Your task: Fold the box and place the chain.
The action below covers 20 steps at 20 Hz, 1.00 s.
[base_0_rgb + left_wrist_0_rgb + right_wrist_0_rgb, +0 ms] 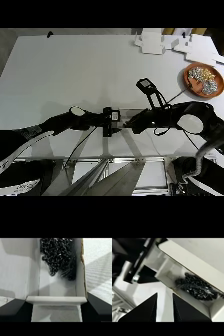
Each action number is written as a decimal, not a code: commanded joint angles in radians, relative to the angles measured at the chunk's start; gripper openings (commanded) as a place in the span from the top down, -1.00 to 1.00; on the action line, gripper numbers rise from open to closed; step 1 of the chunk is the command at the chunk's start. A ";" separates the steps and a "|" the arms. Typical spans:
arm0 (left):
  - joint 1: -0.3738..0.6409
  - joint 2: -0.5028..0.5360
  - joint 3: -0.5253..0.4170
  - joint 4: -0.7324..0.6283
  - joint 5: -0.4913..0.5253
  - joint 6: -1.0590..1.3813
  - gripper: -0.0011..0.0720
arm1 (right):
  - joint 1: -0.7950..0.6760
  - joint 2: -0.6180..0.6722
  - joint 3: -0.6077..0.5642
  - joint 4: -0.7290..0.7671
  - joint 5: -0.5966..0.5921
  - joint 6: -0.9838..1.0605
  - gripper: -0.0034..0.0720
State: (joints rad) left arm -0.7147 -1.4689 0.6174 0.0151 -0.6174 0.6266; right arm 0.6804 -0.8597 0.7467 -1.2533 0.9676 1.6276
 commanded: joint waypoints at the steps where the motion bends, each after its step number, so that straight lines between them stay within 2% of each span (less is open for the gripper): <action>1: 0.000 0.000 0.000 0.000 0.000 0.000 0.59 | -0.004 -0.019 0.017 -0.035 0.026 0.010 0.33; 4: 0.000 0.000 0.000 0.000 0.000 0.000 0.59 | -0.098 -0.019 0.097 -0.073 0.040 -0.020 0.34; 7: 0.000 0.000 0.000 0.000 0.000 0.000 0.59 | -0.267 -0.025 0.130 -0.180 0.035 -0.020 0.40; 12: 0.000 0.000 0.000 0.000 0.000 0.000 0.59 | -0.523 -0.162 0.129 -0.270 0.095 -0.023 0.44; 13: 0.000 0.000 0.000 0.000 0.000 0.000 0.59 | -0.554 -0.195 0.129 -0.270 0.095 -0.053 0.39; 14: 0.000 0.000 0.000 0.000 0.000 0.000 0.59 | -0.577 -0.231 0.129 -0.270 0.097 -0.089 0.22; 15: 0.000 0.000 0.000 0.000 0.000 0.000 0.59 | -0.592 -0.262 0.129 -0.273 0.099 -0.108 0.15; 20: 0.000 0.000 0.000 0.000 0.000 0.000 0.59 | -0.632 -0.409 0.129 -0.274 0.084 -0.110 0.13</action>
State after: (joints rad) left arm -0.7147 -1.4689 0.6178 0.0154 -0.6178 0.6266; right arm 0.0811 -1.1896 0.8753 -1.5177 1.0515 1.5314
